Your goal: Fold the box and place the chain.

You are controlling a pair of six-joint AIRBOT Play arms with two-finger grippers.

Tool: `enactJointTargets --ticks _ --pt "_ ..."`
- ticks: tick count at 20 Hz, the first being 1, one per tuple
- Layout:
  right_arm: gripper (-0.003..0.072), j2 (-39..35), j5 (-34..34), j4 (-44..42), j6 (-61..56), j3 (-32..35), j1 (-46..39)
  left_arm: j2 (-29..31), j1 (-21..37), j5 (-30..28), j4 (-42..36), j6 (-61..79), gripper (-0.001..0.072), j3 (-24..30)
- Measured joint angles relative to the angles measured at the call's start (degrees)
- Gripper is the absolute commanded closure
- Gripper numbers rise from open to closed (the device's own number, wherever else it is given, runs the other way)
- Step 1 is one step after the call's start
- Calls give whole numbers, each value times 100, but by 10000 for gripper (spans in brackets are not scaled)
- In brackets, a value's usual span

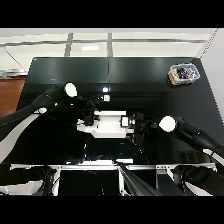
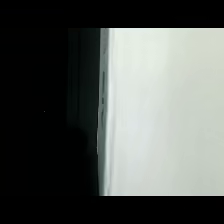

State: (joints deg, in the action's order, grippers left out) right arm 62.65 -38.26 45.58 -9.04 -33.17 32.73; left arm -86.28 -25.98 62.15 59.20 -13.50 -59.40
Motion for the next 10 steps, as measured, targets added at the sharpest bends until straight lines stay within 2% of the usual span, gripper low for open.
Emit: enactJointTargets --ticks 6,10 --pt "-19 20 -85 -155 31 -153 -267 11 -2 15 -9 -24 680 0" --pt "-18 28 -138 -544 492 -175 -544 22 -2 129 -17 -26 680 -7"
